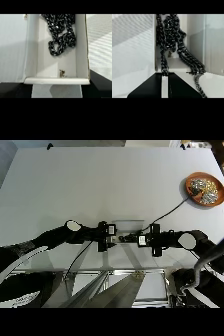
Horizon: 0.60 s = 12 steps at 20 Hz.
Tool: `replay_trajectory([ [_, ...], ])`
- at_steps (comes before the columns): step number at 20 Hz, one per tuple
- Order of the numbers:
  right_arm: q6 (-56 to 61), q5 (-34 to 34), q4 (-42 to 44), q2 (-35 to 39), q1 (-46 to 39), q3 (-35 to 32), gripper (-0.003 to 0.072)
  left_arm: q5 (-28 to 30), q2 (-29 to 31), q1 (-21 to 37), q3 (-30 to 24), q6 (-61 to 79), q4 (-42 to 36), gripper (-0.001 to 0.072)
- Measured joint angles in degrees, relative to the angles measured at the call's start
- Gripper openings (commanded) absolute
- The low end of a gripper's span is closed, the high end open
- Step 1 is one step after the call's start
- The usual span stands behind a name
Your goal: Fold the box and place the chain.
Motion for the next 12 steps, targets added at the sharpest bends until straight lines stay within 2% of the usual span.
replay_trajectory([
  [8, 12.52, 3.19, -11.78, 3.96, -1.46, 0.87, 0.0018, 0.00, 0.00, 0.00, 0.00, 0.00, 0.00, 0.0373],
  [12, 17.90, 11.54, -12.72, 5.60, -2.56, 8.76, 0.0018, 0.00, 0.00, 0.00, 0.00, 0.00, 0.00, 0.0373],
])
